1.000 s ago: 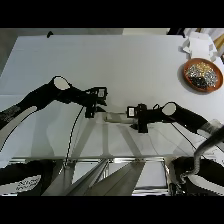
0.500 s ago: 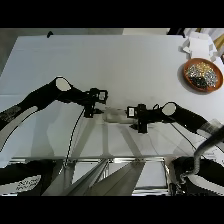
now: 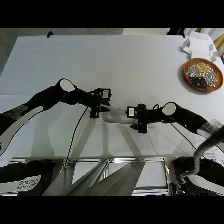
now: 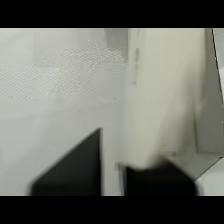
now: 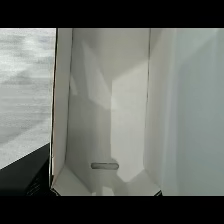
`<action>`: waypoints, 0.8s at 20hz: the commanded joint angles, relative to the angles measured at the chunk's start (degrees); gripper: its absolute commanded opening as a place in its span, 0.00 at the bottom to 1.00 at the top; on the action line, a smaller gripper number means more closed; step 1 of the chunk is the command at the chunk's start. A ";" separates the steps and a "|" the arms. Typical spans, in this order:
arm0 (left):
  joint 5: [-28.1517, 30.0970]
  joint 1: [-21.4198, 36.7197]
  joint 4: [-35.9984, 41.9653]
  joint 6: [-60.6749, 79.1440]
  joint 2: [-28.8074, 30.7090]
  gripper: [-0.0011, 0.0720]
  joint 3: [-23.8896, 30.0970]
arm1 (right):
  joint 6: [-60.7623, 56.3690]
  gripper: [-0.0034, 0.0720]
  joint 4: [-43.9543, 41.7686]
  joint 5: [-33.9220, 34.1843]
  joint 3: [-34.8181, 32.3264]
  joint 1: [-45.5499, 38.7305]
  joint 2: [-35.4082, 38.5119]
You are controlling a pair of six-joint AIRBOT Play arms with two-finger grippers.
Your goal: Fold the box and place the chain.
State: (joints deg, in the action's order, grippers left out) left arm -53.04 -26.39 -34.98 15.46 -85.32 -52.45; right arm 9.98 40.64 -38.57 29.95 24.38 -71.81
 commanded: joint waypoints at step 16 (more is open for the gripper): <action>0.55 -0.11 0.13 -3.48 -1.92 0.02 -0.02 | -3.63 0.87 -0.85 -1.31 -0.02 -2.73 2.51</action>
State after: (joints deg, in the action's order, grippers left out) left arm -51.99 -26.52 -32.53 13.78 -87.22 -52.49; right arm 8.27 40.18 -38.52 29.89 23.49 -70.50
